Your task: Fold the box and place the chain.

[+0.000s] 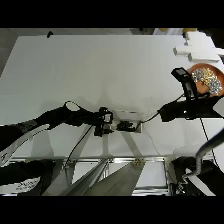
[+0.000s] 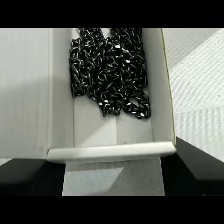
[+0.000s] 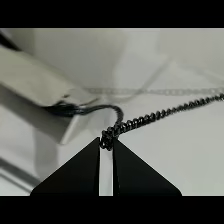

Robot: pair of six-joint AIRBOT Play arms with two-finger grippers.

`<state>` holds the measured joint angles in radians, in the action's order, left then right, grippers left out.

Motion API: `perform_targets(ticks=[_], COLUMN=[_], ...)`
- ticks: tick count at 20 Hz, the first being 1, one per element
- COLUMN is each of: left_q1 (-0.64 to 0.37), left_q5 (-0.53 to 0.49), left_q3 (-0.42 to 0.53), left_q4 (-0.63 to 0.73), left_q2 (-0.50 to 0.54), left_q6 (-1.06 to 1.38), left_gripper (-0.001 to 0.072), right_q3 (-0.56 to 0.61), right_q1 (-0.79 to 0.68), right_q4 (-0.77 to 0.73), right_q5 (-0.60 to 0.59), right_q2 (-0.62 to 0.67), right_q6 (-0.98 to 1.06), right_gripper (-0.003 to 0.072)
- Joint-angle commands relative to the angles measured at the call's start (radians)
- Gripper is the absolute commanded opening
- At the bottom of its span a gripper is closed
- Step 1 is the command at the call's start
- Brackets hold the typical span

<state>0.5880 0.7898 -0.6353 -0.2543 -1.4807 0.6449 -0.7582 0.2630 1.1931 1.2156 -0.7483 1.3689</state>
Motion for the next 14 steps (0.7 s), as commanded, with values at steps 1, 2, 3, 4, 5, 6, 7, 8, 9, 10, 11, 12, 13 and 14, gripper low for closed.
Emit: perform_targets(ticks=[1,2,3,4,5,6,7,8,9,10,11,12,13,14], left_q1=[0.000,-0.001,0.000,0.000,0.000,0.000,-0.001,0.000,0.000,0.000,0.000,0.000,0.000,0.000], left_q5=[0.000,0.000,0.000,0.000,0.000,0.000,0.000,0.000,0.000,0.000,0.000,0.000,0.000,0.000], left_q3=[0.000,0.000,0.000,0.000,0.000,0.000,0.000,0.000,0.000,0.000,0.000,0.000,0.000,0.000], left_q4=[0.000,0.000,0.000,0.000,0.000,0.000,0.000,0.000,0.000,0.000,0.000,0.000,0.000,0.000], left_q2=[0.000,0.000,0.000,0.000,0.000,0.000,0.000,0.000,0.000,0.000,0.000,0.000,0.000,0.000], left_q6=[0.000,0.000,0.000,0.000,0.000,0.000,0.000,0.000,0.000,0.000,0.000,0.000,0.000,0.000], left_gripper=[0.0134,0.0134,0.0134,0.0134,0.0134,0.0134,0.0134,0.0134,0.0134,0.0134,0.0134,0.0134,0.0134,0.0134], right_q3=[-0.001,-0.001,-0.001,-0.001,-0.001,-0.001,-0.001,-0.001,-0.001,-0.001,-0.001,-0.001,-0.001,-0.001], right_q1=[0.074,0.102,0.130,0.156,0.185,0.211,0.237,0.264,0.290,0.311,0.329,0.342,0.353,0.357], right_q4=[-0.175,-0.209,-0.234,-0.253,-0.272,-0.288,-0.301,-0.312,-0.321,-0.331,-0.345,-0.358,-0.358,-0.346], right_q5=[-0.021,-0.055,-0.097,-0.136,-0.172,-0.201,-0.229,-0.258,-0.285,-0.305,-0.321,-0.332,-0.342,-0.349], right_q2=[0.006,0.006,0.006,0.006,0.006,0.006,0.006,0.006,0.006,0.006,0.006,0.006,0.003,-0.003], right_q6=[-0.050,-0.066,-0.066,-0.066,-0.066,-0.066,-0.066,-0.065,-0.065,-0.064,-0.064,-0.064,-0.065,-0.064], right_gripper=[0.0011,0.0011,0.0011,0.0011,0.0011,0.0011,0.0011,0.0011,0.0011,0.0011,0.0011,0.0011,0.0012,0.0012])
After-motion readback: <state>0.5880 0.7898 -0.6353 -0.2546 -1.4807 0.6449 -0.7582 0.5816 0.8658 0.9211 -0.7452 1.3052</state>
